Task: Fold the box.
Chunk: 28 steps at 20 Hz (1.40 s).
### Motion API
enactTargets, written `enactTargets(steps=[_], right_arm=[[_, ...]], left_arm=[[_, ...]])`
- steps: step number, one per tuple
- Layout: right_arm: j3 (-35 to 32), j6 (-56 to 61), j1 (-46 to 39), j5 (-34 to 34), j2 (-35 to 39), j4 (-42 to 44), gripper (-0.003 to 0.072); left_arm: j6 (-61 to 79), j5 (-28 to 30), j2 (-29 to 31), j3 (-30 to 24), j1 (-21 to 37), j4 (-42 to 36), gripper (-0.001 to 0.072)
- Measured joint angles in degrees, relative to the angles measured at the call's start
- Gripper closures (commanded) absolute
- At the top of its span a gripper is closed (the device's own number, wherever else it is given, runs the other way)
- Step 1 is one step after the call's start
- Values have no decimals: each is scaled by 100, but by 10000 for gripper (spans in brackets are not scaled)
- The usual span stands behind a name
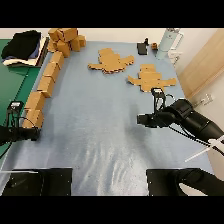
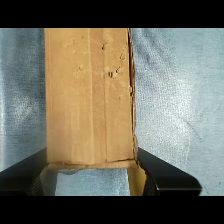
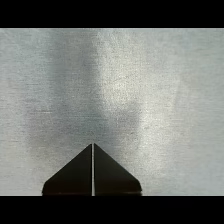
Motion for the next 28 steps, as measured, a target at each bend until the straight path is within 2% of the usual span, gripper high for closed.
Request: enactTargets(steps=[13, 19, 20, 21, 26, 28], right_arm=[[0, 0, 0, 0, 0, 0, 668], [-2, -2, 0, 2, 0, -4, 668], [0, -2, 2, 2, 0, 0, 668], [-2, -2, 4, 0, 0, 0, 668], [-2, -2, 2, 2, 0, 0, 668], [-2, 0, 2, 0, 0, -2, 668]], left_arm=[[2, 15, -24, 0, 4, -17, 458], [26, -4, -249, 0, 4, -4, 449], [33, -9, -278, 0, 4, 28, 325], [39, -31, -299, 4, 4, 72, 10], [44, -229, -348, 66, 11, 356, 12], [28, -498, -352, 229, 11, 428, 3]])
